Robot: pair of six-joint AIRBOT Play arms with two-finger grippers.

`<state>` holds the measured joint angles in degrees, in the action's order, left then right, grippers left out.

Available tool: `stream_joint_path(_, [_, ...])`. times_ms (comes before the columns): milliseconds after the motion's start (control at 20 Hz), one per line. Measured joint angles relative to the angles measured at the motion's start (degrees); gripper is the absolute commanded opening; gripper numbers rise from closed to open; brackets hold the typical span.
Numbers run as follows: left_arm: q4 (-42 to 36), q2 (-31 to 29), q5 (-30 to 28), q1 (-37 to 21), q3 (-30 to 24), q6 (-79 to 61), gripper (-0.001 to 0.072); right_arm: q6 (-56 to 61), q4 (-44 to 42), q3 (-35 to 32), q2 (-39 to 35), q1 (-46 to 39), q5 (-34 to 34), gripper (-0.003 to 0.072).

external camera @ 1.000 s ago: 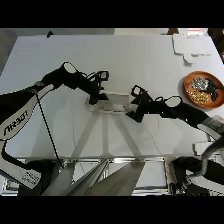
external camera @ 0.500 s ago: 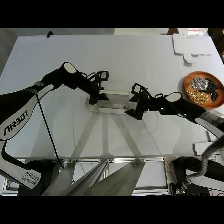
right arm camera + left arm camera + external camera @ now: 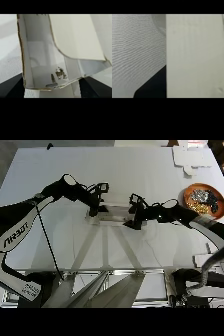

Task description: Fold the box and place the chain.

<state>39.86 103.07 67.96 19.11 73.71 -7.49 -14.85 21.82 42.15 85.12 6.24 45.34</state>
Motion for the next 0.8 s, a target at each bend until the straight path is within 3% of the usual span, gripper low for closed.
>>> stream_joint_path(350, [0.0,0.0,0.02,0.0,0.0,0.0,0.0014,-0.92,1.38,2.62,5.2,-0.15,3.96,0.0692])
stream_joint_path(800, [0.0,0.0,0.02,0.0,0.0,0.0,0.0014,-2.56,0.52,2.89,6.21,-0.15,4.61,0.0692])
